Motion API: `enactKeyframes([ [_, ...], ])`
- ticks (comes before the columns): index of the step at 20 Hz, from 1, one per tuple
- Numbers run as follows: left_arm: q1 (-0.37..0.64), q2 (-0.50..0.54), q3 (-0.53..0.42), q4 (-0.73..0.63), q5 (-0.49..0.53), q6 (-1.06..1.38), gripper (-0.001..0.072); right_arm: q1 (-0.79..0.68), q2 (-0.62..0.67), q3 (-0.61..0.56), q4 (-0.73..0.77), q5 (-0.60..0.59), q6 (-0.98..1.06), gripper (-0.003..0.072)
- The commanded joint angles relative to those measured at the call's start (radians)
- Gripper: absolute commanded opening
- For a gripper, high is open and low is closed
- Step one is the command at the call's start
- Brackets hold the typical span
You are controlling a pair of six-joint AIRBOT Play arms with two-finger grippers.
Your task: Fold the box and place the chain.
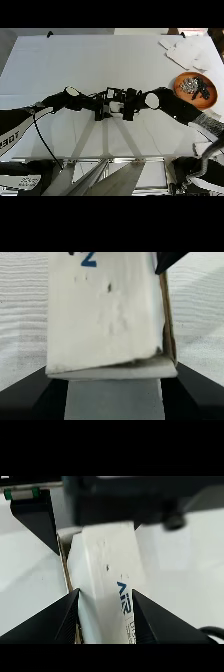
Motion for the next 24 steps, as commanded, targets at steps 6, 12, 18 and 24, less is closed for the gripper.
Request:
enactKeyframes([
  [6, 0.0, 0.0, 0.0, 0.0, 0.0, 0.0, 0.0156, 0.001, 0.003, -0.044, -0.002, -0.066, 0.001, 0.0483],
  [12, 0.0, 0.0, 0.0, 0.0, 0.0, 0.0, 0.0156, 0.0, 0.111, -0.044, -0.001, -0.049, 0.002, 0.0477],
  [18, 0.0, 0.0, 0.0, 0.0, 0.0, 0.0, 0.0156, 0.0, 0.146, -0.044, 0.008, -0.01, 0.121, 0.0377],
  [24, 0.0, 0.0, 0.001, 0.0, 0.0, 0.0, 0.0156, 0.0, 0.095, -0.045, 0.0, -0.086, 0.121, 0.0415],
])
